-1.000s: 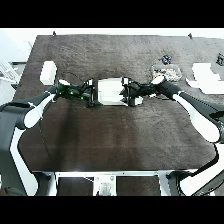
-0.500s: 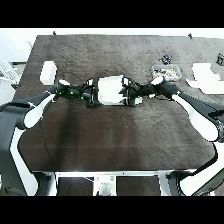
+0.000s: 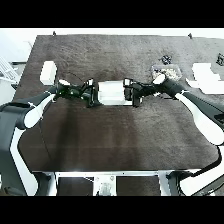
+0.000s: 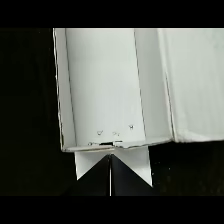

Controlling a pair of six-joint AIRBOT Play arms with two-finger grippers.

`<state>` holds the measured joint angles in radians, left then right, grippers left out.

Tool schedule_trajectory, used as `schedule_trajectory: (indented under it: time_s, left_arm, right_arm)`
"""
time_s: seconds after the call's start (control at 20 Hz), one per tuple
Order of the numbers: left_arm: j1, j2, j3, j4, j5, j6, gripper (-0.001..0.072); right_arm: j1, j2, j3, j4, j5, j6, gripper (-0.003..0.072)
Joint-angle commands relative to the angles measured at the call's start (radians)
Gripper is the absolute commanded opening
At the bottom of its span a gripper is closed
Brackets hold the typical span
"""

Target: Fold the box and place the chain.

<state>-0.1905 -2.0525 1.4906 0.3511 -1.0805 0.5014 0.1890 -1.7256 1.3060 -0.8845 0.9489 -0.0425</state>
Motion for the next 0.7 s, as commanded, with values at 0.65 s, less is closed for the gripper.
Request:
schedule_trajectory:
  time_s: [0.65]
  left_arm:
    - [0.000, -0.001, 0.000, 0.001, -0.001, 0.000, 0.0307]
  right_arm:
    - [-0.374, 0.161, -0.089, -0.039, 0.077, 0.949, 0.0005]
